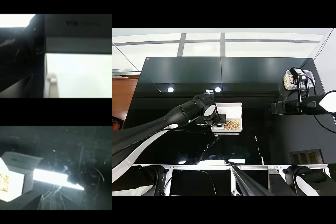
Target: Fold the box and place the chain.
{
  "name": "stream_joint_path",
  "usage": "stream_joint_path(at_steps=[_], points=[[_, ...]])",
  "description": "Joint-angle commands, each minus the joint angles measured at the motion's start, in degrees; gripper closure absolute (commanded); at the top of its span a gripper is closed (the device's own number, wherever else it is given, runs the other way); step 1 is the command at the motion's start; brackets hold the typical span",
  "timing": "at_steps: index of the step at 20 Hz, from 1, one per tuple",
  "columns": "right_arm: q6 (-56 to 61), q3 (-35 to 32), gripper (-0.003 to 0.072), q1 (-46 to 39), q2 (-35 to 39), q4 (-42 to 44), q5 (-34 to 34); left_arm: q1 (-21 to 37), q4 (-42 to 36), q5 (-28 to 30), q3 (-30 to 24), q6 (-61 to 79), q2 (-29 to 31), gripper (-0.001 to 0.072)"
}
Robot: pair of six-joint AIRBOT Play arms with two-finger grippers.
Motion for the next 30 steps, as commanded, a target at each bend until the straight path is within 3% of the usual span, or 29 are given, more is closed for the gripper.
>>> stream_joint_path(at_steps=[1,4,6,7,10,12,13,14,15,17,20,23,28,30], points=[[0.0,0.0,0.0413,-0.5,0.2,-0.2,-0.9,0.1,3.4,-3.8,0.5,5.1,3.7,0.0227],[-0.3,0.0,0.0414,-0.5,0.2,-0.6,0.3,0.1,10.9,-8.7,-0.3,12.7,11.3,0.0227],[-0.2,0.0,0.0414,-0.5,0.2,-0.5,0.9,1.1,19.9,-10.4,-4.2,13.3,18.8,0.0228],[-0.2,0.0,0.0414,-0.5,0.2,-0.5,0.9,3.3,19.8,-9.2,-7.3,16.7,23.2,0.0220],[-0.2,0.0,0.0414,-0.5,0.2,-0.5,1.3,17.2,5.0,0.5,-18.5,30.8,34.7,0.0187],[-0.1,0.0,0.0414,-0.5,0.2,-0.3,1.9,30.0,-19.3,9.4,-26.3,51.2,38.3,0.0188],[0.2,0.0,0.0414,-0.5,0.2,-0.2,2.0,35.3,-34.8,10.4,-29.6,67.9,38.2,0.0187],[0.3,0.0,0.0414,-0.5,0.2,-0.1,2.0,38.3,-45.0,8.1,-31.8,85.7,37.3,0.0188],[1.0,-0.1,0.0414,-0.5,0.2,0.2,2.2,39.3,-48.7,5.7,-33.0,97.0,36.0,0.0186],[1.3,-0.1,0.0414,-0.5,0.2,2.7,3.4,37.4,-47.9,5.1,-33.9,108.2,32.3,-0.0001],[1.3,-0.1,0.0415,-0.5,0.2,3.3,5.0,31.5,-42.7,6.8,-33.7,130.1,28.9,-0.0001],[3.0,-0.1,0.0415,-0.5,0.2,4.2,5.9,26.5,-45.0,13.9,-32.7,132.1,23.6,-0.0003],[3.0,-0.1,0.0414,-0.5,0.2,7.2,6.0,29.7,-54.5,13.3,-24.6,138.2,9.7,-0.0005],[3.0,-0.1,0.0414,-0.5,0.2,7.2,6.0,29.6,-53.3,9.4,-22.2,142.4,6.3,-0.0005]])
